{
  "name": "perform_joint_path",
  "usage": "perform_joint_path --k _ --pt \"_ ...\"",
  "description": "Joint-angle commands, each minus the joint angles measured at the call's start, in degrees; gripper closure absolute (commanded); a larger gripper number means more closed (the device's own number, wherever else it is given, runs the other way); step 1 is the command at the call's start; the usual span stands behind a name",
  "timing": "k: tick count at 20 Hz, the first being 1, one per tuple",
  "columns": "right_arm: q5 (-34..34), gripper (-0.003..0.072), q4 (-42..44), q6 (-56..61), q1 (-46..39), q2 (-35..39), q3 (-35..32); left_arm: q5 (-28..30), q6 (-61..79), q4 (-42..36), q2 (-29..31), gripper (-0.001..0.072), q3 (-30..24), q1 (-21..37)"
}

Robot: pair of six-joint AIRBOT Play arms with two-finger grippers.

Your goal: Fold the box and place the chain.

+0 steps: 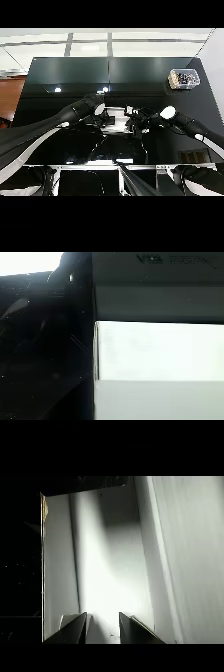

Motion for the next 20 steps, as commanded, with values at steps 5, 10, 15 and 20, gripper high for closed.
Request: perform_joint_path --k 5,10,15,20 --pt "-0.09 0.0300 0.81 0.39 0.04 -0.04 0.00 -0.48 -0.02 -1.01 -0.02 0.0685 0.02 -0.02" --pt "6.99 0.0674 -3.08 19.41 -1.66 2.14 1.11 -0.50 -0.02 -1.01 -0.02 0.0684 0.02 0.02" --pt "28.74 0.0673 -14.71 48.81 -21.46 11.30 5.51 -0.57 -0.02 -1.03 -0.02 0.0684 0.02 0.02" --pt "17.33 0.0673 -16.35 68.85 -40.63 10.93 -1.14 -0.55 -0.02 -1.01 -0.02 0.0684 0.02 0.15"
